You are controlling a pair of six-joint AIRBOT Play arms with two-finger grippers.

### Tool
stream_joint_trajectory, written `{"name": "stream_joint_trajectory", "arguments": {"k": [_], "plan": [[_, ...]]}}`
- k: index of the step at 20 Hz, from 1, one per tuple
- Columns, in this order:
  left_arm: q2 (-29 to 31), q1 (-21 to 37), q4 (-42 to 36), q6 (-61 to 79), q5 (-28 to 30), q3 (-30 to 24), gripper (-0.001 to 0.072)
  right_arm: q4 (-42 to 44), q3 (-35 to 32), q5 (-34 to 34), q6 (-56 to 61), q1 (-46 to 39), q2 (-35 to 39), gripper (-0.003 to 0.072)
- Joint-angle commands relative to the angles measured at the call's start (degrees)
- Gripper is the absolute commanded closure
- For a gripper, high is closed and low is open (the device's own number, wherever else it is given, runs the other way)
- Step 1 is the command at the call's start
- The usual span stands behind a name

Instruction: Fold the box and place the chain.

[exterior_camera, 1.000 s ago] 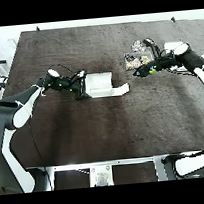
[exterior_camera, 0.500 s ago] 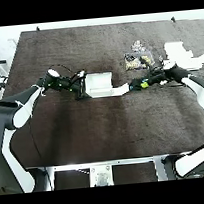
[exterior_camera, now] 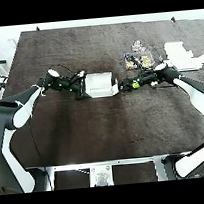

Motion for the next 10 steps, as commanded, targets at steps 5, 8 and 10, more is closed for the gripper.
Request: {"name": "stream_joint_trajectory", "arguments": {"k": [5, 8, 10], "plan": [[0.02, 0.04, 0.02, 0.0, 0.0, -0.02, 0.0361, 0.52, 1.07, 0.37, 2.05, 1.31, 2.08, 0.0219], [0.0, 0.04, 0.02, 0.0, -0.02, -0.02, 0.036, 0.52, 1.16, 0.37, 3.1, 2.45, 2.08, 0.0215], [0.02, 0.04, 0.02, 0.0, 0.0, -0.02, 0.0361, 0.39, 1.55, 0.37, 3.52, 2.99, 2.08, 0.0215]]}}
